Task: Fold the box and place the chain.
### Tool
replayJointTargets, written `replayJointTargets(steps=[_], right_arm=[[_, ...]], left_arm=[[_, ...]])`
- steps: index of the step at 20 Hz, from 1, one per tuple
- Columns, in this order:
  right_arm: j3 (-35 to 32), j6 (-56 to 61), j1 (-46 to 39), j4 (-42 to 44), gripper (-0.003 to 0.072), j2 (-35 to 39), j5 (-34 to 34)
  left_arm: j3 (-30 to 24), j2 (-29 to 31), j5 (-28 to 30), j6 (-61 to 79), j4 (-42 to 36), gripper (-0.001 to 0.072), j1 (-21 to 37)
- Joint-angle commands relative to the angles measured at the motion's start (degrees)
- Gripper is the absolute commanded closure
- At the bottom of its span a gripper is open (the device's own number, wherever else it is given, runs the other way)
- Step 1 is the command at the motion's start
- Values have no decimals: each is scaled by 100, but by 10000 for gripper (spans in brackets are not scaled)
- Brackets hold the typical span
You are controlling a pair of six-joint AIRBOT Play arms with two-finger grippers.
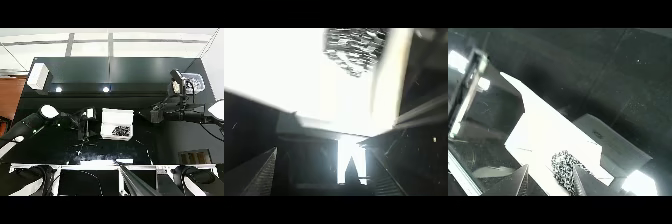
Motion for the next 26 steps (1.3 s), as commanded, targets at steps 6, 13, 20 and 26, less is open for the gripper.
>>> replayJointTargets(steps=[6, 13, 20, 26], right_arm=[[-4, 0, 2, 0, 348, -4, -20], [-2, 0, 2, -4, 347, -4, -26], [-4, 0, 2, -2, 348, -4, -26], [-2, 0, 2, -2, 347, -4, -63]], left_arm=[[166, -697, -372, 780, -481, 17, -94], [234, -756, -350, 756, -640, 17, -96], [260, -778, -101, 560, -737, 17, -162], [264, -778, -96, 608, -691, 18, -459]])
